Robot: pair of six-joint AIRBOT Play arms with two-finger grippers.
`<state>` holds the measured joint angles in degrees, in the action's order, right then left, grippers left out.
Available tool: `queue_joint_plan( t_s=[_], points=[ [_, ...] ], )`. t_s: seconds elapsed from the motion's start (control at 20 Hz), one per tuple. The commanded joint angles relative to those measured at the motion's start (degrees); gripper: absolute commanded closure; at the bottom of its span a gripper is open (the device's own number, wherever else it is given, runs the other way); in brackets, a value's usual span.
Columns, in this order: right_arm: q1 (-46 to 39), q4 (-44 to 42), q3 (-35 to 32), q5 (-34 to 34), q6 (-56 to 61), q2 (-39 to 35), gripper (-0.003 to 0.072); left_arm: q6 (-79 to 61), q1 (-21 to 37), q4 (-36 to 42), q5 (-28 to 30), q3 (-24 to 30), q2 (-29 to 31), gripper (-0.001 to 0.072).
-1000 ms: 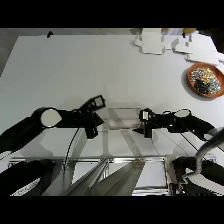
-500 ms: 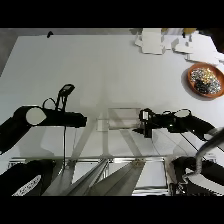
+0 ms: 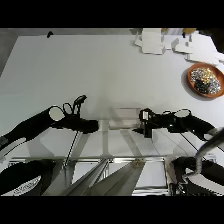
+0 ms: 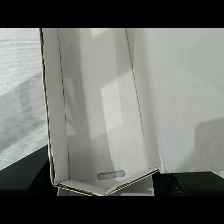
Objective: Fold the box and place the chain.
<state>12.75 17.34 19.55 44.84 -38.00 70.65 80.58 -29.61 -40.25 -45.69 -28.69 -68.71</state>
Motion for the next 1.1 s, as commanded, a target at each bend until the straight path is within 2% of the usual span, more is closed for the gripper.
queue_joint_plan(
  t_s=[0.0, 0.3, 0.4, 0.65, 1.0, 1.05],
  points=[
    [0.04, 0.00, -0.02, 0.00, 0.00, 0.00, 0.0247, -2.78, -1.57, 4.68, 0.96, -0.81, -1.16, 0.0700],
    [0.04, 0.00, -0.02, 0.00, 0.00, 0.00, 0.0247, -2.80, -3.41, 4.37, 0.09, -5.79, -0.37, 0.0696],
    [0.04, 0.00, -0.02, 0.00, 0.00, 0.00, 0.0247, -2.80, -4.13, 4.15, 0.26, -6.99, -0.39, 0.0654],
    [0.04, 0.00, -0.02, 0.00, 0.00, 0.00, 0.0247, -2.56, -4.68, 3.13, 0.46, -7.15, -0.33, 0.0595],
    [0.04, 0.00, -0.02, 0.00, 0.00, 0.00, 0.0247, -2.56, -3.80, 1.38, 0.46, -7.15, 1.57, 0.0588],
    [0.04, 0.00, -0.02, 0.00, 0.00, 0.00, 0.0247, -2.16, -3.58, 0.52, 0.46, -7.15, 1.77, 0.0556]
  ],
)
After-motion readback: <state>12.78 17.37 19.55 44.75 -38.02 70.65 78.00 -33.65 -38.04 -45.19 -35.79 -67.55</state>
